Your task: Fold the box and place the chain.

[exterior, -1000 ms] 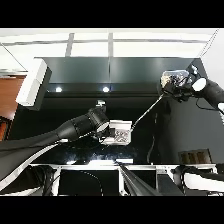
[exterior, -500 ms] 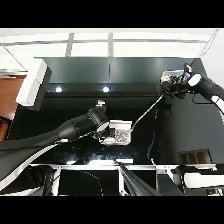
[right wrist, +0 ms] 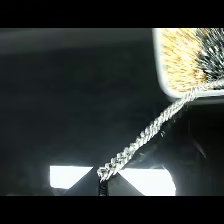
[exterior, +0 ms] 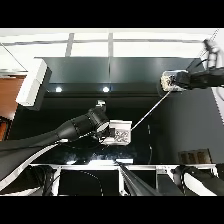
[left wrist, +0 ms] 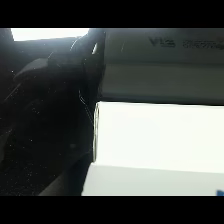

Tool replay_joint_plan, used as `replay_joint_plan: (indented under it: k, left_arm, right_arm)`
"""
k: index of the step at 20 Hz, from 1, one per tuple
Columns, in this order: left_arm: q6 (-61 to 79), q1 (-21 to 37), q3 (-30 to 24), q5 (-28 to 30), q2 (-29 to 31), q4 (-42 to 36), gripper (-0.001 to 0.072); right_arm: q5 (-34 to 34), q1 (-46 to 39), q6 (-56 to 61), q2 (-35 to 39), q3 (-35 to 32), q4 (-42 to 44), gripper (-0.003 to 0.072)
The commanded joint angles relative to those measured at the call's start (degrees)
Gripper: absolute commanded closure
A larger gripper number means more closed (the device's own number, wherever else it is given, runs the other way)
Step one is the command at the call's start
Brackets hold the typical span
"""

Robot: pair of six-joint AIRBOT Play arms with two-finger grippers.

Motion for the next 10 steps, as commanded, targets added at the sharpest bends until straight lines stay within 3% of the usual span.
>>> replay_joint_plan:
  k: [1, 5, 10]
  left_arm:
    - [0.0, 0.0, 0.0, 0.1, 0.0, 0.0, 0.0681]
    - [0.0, 0.0, 0.0, 0.1, 0.0, 0.0, 0.0681]
    - [0.0, 0.0, 0.0, 0.0, 0.0, 0.0, 0.0681]
  right_arm:
    - [9.1, 0.0, -1.8, 13.6, 0.1, 5.6, 0.0672]
    - [14.8, 0.0, -2.1, 21.0, 0.0, 12.3, 0.0672]
    - [20.5, 3.6, -2.3, 23.4, -2.9, 15.3, 0.0672]
